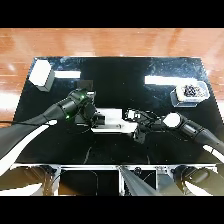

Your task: Fold the box and place the chain.

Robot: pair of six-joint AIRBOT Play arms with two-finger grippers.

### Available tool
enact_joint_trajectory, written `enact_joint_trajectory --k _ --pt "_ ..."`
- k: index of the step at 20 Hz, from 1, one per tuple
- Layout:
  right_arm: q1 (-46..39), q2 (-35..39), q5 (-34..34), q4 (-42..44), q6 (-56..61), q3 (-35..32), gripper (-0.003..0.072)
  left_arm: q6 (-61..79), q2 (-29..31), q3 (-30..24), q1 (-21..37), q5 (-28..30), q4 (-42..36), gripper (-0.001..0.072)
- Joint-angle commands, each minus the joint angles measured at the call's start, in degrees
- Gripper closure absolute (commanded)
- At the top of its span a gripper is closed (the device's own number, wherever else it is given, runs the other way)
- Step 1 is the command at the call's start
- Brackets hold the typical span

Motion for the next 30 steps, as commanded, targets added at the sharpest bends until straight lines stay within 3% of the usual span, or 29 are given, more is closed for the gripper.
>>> enact_joint_trajectory --k 1,7,11,17,18,19,20,21,22,30 --pt "0.1 -0.5 -2.3 0.6 0.2 0.0 -0.0013 0.3 0.0 -0.5 0.0 -0.9 -0.4 0.0690" --pt "0.1 -2.1 -2.3 2.1 -3.2 1.4 -0.0013 0.2 0.0 -0.5 0.0 -0.9 -0.5 0.0690" --pt "0.1 -3.7 -2.4 8.7 -10.4 2.2 -0.0012 0.2 0.0 -0.5 0.0 -0.7 -0.8 0.0690" --pt "0.1 -4.6 -2.4 9.2 -10.5 2.3 -0.0011 0.2 0.0 -0.5 0.0 -1.1 -1.8 0.0690" --pt "0.1 -5.0 -2.4 9.3 -10.5 2.3 0.0049 0.2 0.0 -0.5 0.0 -1.0 -1.8 0.0690" --pt "0.1 -5.4 -2.4 9.3 -10.5 2.3 0.0157 0.2 0.0 -0.5 0.0 -1.0 -1.8 0.0690" --pt "0.1 -5.5 -2.4 9.3 -10.5 2.3 0.0162 0.2 0.0 -0.5 0.0 -1.0 -1.8 0.0690" --pt "0.1 -5.5 -2.4 9.3 -10.7 2.3 0.0350 0.2 0.0 -0.5 0.0 -1.0 -2.0 0.0690" --pt "0.1 -5.6 -2.7 9.4 -10.7 2.3 0.0480 0.2 0.0 -0.5 0.0 -1.0 -2.0 0.0690" --pt "0.2 -6.7 -3.5 20.1 -15.9 2.4 0.0492 0.3 -0.1 -0.5 -0.2 -1.0 -2.0 0.0690"
